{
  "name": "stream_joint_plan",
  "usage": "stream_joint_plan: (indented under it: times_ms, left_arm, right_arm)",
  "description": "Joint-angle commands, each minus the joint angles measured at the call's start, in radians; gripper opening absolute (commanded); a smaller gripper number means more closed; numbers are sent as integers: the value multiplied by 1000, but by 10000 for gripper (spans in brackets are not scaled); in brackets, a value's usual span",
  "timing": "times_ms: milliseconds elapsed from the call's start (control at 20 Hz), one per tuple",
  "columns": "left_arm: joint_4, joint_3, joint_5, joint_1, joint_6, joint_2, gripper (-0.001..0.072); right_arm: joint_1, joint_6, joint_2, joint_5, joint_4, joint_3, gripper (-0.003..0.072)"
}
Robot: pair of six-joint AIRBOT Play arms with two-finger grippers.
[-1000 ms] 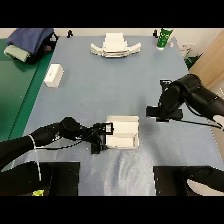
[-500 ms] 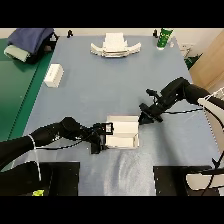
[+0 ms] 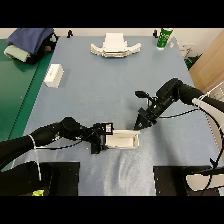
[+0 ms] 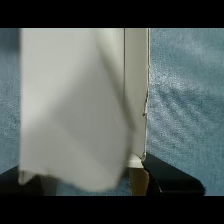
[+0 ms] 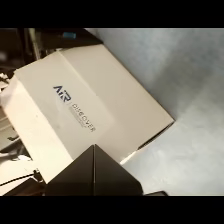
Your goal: Fold the box.
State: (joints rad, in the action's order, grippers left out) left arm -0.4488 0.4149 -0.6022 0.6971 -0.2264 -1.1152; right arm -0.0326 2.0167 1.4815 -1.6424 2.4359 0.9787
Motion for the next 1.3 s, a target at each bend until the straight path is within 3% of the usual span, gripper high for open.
stream_joint_plan:
  times_ms: [0,400,750,1250]
  left_arm:
    - [0,0,0,0,0,-1,528]
    - [0,0,0,0,0,-1,527]
    - [0,0,0,0,0,-1,527]
    - [0,0,0,0,0,-1,527]
  right_arm:
    - [-58,73,-74,74,-69,-3,0]
    - [-313,134,-372,575,-182,-152,0]
    - [-560,130,-550,869,-260,-354,0]
    - [-753,25,-568,1051,-576,-425,0]
